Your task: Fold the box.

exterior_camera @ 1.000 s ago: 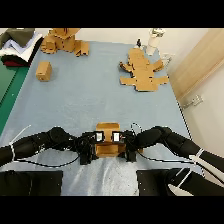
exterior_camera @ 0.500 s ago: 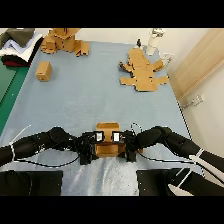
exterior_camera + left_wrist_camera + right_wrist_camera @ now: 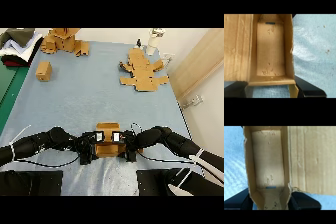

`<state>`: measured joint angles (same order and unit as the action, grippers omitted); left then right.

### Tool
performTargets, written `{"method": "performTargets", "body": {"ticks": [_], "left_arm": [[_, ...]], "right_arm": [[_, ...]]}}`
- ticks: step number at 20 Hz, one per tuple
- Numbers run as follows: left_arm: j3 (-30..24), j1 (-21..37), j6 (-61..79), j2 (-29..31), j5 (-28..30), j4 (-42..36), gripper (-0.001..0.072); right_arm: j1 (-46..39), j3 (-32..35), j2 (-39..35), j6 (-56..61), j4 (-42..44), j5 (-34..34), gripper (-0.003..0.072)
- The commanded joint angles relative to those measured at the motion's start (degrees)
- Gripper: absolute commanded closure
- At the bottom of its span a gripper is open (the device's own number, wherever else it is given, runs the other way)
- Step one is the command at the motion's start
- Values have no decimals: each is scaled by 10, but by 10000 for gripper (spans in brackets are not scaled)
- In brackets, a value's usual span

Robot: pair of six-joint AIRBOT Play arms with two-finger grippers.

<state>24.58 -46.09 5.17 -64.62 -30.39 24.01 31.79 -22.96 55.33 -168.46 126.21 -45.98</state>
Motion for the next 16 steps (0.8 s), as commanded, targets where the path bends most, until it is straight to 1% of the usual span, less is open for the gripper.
{"method": "performTargets", "body": {"ticks": [1,2,3,5,8,10,11,12,13,15,16], "left_arm": [[0,0,0,0,0,0,251],[0,0,0,0,0,0,252],[0,0,0,0,0,0,251],[0,0,0,0,0,0,251],[0,0,0,0,0,0,251],[0,0,0,0,0,0,251],[0,0,0,0,0,0,251],[0,0,0,0,0,0,251],[0,0,0,0,0,0,251],[0,0,0,0,0,0,251],[0,0,0,0,0,0,251]], "right_arm": [[0,0,0,0,1,-10,184],[0,0,0,0,1,-18,168],[0,-2,-1,0,-1,-20,-32],[0,-12,-19,37,-17,-36,-32],[0,-14,-77,123,-100,-59,-31],[0,-14,-120,193,-160,-104,-31],[0,-14,-143,224,-170,-133,-29],[0,-14,-169,257,-164,-160,-26],[0,-14,-191,292,-140,-176,-25],[0,-14,-234,394,-61,-197,-22],[0,-14,-255,465,-11,-207,-20]]}}
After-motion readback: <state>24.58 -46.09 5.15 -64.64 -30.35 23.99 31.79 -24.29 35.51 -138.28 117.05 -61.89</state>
